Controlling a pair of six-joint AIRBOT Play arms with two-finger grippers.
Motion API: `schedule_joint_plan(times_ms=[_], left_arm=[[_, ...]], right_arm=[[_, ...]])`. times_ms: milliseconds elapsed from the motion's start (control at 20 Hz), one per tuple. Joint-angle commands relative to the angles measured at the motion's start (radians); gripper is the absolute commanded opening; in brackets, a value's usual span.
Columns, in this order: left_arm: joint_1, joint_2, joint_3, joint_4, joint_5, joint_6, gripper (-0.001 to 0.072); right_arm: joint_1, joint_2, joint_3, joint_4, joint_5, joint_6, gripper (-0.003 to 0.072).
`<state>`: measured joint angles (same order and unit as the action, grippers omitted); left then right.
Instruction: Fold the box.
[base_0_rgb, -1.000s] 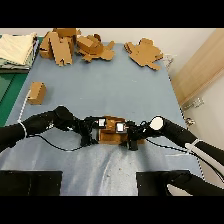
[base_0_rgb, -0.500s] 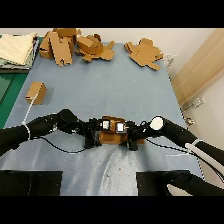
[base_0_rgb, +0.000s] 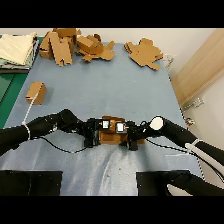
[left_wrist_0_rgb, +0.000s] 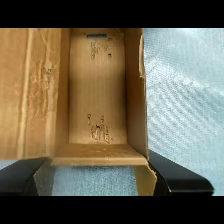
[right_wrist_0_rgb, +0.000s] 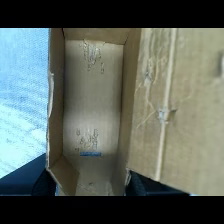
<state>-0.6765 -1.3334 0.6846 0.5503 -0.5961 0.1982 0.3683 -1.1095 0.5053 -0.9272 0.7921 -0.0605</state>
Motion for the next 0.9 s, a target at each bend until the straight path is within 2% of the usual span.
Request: schedule_joint_plan(times_ms=[0, 750, 800, 850], left_arm=[[0.004, 0.000, 0.000, 0.025, -0.009, -0.016, 0.0689], [-0.010, 0.000, 0.007, -0.020, -0.006, 0.015, 0.0688], [-0.010, 0.000, 0.008, -0.021, -0.006, 0.015, 0.0662], [-0.010, 0.000, 0.007, -0.019, -0.010, 0.014, 0.0498]], right_arm=[[0.001, -0.001, 0.000, 0.000, 0.000, 0.000, 0.0450], [0.001, -0.001, 0.000, -0.001, 0.000, 0.000, 0.0450], [0.001, -0.001, 0.000, -0.001, 0.000, 0.000, 0.0450], [0.001, -0.001, 0.000, -0.001, 0.000, 0.000, 0.0449]])
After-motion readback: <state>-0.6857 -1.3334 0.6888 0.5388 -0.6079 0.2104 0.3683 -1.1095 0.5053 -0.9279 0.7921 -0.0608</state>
